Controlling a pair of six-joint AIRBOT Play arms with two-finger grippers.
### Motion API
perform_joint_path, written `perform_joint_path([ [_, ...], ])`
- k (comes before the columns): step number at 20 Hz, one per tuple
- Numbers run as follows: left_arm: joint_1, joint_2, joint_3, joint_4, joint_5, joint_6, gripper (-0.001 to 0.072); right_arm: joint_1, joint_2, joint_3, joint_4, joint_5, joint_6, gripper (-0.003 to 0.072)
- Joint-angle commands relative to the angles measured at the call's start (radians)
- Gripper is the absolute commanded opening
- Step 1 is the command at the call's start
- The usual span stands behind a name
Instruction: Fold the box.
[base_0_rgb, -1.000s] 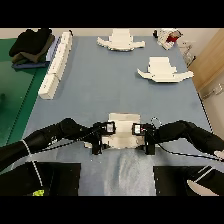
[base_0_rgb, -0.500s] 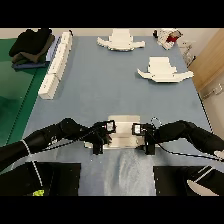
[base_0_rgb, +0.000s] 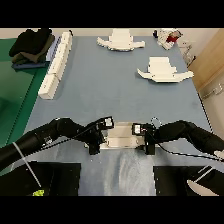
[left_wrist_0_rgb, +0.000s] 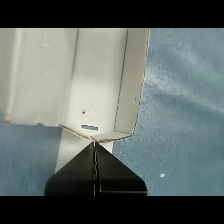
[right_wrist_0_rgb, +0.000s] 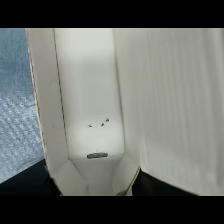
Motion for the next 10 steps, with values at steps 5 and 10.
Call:
perform_joint_path([
  [5, 0.093, 0.234, 0.043, 0.436, -0.092, -1.052, 0.0013, 0.001, -0.001, 0.0, 0.0, 0.0, 0.0, 0.047],
  [10, 0.415, 0.231, 0.041, 0.449, -0.328, -1.232, 0.0013, 0.001, -0.001, 0.0, 0.0, 0.0, 0.0, 0.047],
])
